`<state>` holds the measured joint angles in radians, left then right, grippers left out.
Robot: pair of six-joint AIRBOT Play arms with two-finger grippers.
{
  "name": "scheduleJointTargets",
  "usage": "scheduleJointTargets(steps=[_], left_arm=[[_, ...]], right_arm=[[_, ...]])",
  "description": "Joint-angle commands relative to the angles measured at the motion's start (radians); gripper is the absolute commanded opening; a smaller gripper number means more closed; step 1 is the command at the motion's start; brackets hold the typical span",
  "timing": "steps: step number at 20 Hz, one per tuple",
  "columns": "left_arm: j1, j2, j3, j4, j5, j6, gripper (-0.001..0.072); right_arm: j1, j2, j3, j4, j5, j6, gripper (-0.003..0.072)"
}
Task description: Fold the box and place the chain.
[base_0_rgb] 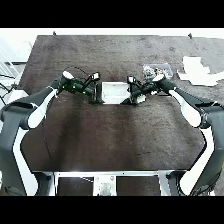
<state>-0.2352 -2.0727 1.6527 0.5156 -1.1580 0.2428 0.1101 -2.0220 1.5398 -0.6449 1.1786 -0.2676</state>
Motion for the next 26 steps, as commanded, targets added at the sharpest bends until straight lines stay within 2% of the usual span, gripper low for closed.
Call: scheduleJointTargets(steps=[1, 16, 17, 18, 19, 26], left_arm=[[-0.021, -0.009, 0.000, 0.009, 0.029, 0.018, 0.0703], [-0.022, -0.028, 0.000, -0.012, 0.043, 0.028, 0.0701], [-0.022, -0.028, 0.000, -0.016, 0.042, 0.028, 0.0619], [-0.022, -0.028, 0.000, -0.016, 0.041, 0.029, 0.0422], [-0.022, -0.028, 0.000, -0.016, 0.041, 0.028, 0.0389], [-0.022, -0.028, 0.000, -0.015, 0.040, 0.028, 0.0388]], right_arm=[[0.001, -0.001, 0.000, 0.001, 0.000, 0.002, 0.0535], [0.001, -0.001, 0.000, 0.001, 0.000, 0.002, 0.0535], [0.001, -0.001, 0.000, 0.001, 0.000, 0.001, 0.0535], [0.001, -0.001, 0.000, 0.001, 0.000, 0.002, 0.0535], [0.001, -0.001, 0.000, 0.001, 0.000, 0.001, 0.0535], [0.001, -0.001, 0.000, 0.001, 0.000, 0.002, 0.0535]])
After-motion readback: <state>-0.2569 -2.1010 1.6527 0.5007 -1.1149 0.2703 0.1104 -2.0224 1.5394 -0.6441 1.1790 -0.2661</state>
